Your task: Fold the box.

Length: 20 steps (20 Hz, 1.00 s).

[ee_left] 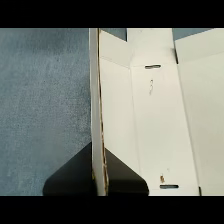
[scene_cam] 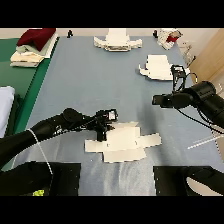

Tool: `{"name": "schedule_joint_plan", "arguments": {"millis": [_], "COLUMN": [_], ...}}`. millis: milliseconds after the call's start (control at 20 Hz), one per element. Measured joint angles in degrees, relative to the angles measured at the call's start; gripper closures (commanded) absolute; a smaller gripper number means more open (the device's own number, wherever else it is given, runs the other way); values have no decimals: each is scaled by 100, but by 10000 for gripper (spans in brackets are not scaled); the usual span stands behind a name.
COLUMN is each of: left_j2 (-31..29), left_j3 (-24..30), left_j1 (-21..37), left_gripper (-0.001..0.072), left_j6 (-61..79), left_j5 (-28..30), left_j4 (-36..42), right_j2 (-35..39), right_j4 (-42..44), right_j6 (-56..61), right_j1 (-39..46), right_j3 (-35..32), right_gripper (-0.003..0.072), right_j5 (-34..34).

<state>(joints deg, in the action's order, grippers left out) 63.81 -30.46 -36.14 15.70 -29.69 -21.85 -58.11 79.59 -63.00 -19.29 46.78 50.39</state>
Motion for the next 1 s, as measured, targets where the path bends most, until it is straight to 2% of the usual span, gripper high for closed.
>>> {"name": "schedule_joint_plan", "arguments": {"millis": [200,400,750,850,1000], "left_j2": [-160,-651,-1108,-1139,-1231], "left_j3": [-48,-81,-20,125,400], "left_j1": [0,0,-70,-243,-656], "left_gripper": [696,695,700,701,701], "left_j6": [236,369,138,125,138], "left_j5": [197,538,-223,42,809], "left_j4": [-11,103,-28,-70,-103], "right_j2": [0,0,0,0,0], "right_j4": [9,26,79,107,142], "right_j6": [2,4,7,7,7], "right_j1": [0,0,0,0,0], "right_j3": [0,0,0,0,0], "right_gripper": [681,681,681,681,681], "right_j5": [7,26,26,28,31]}}
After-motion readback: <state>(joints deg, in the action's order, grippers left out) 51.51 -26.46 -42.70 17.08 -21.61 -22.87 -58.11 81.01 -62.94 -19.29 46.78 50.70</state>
